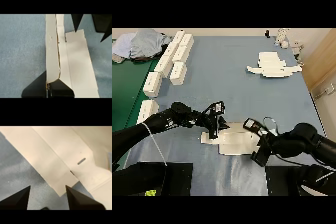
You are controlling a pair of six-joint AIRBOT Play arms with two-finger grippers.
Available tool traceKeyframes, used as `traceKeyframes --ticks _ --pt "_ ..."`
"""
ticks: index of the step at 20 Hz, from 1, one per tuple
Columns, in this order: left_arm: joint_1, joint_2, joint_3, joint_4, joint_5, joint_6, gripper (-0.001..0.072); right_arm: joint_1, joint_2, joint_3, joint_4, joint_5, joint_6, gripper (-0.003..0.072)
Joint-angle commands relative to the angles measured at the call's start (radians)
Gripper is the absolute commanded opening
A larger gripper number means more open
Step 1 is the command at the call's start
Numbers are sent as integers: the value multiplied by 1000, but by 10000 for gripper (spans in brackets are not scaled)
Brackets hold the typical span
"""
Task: Fold the box.
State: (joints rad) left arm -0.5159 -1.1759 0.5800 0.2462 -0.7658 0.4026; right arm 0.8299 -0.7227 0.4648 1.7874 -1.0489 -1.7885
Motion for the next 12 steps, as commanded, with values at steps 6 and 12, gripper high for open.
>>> traceKeyframes --ticks 6,12 --pt "-1 -1 0 1 -1 0 12 206 -134 -13 -353 209 -35 672" --pt "-1 -1 0 1 -1 0 12 206 -123 41 -527 174 231 666"
